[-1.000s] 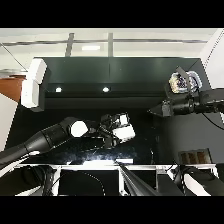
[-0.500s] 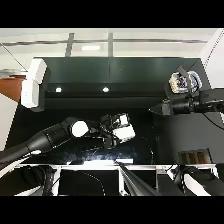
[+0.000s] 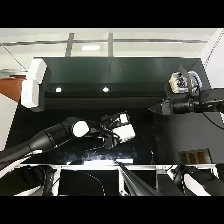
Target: Fold the box and place the chain.
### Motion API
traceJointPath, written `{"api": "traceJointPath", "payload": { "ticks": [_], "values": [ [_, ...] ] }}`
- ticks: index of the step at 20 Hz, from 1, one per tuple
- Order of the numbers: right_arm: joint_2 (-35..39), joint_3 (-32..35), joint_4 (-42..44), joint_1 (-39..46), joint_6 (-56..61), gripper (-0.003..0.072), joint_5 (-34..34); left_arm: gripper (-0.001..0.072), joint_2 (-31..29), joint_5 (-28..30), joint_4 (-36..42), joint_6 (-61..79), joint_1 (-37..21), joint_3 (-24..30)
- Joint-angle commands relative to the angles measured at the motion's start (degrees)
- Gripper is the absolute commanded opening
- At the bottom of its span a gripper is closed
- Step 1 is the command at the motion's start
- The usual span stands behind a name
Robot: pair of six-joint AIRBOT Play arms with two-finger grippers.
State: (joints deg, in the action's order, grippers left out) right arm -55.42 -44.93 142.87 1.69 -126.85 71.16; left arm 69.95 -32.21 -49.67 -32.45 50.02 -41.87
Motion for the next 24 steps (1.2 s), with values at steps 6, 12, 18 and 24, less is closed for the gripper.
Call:
{"api": "traceJointPath", "payload": {
  "ticks": [6, 12, 18, 24],
  "values": [
    [0.0, 0.0, 0.0, 0.0, 0.0, 0.0021, 0.0, 0.0708, 0.1, -0.1, -2.4, -4.5, 0.5, 0.0],
    [0.0, 0.0, 0.0, 0.0, 0.0, 0.0021, 0.0, 0.0708, 1.6, 0.2, -2.6, -4.5, 1.7, 0.0],
    [0.0, 0.0, -0.1, 0.0, 0.0, 0.0022, -0.5, 0.0706, 4.5, 1.7, -2.6, -5.9, 2.1, 0.0],
    [0.0, -0.1, -0.3, 0.0, 0.0, 0.0022, -0.5, 0.0424, 4.7, 0.0, -3.1, -8.1, 1.7, -1.0]
  ]
}}
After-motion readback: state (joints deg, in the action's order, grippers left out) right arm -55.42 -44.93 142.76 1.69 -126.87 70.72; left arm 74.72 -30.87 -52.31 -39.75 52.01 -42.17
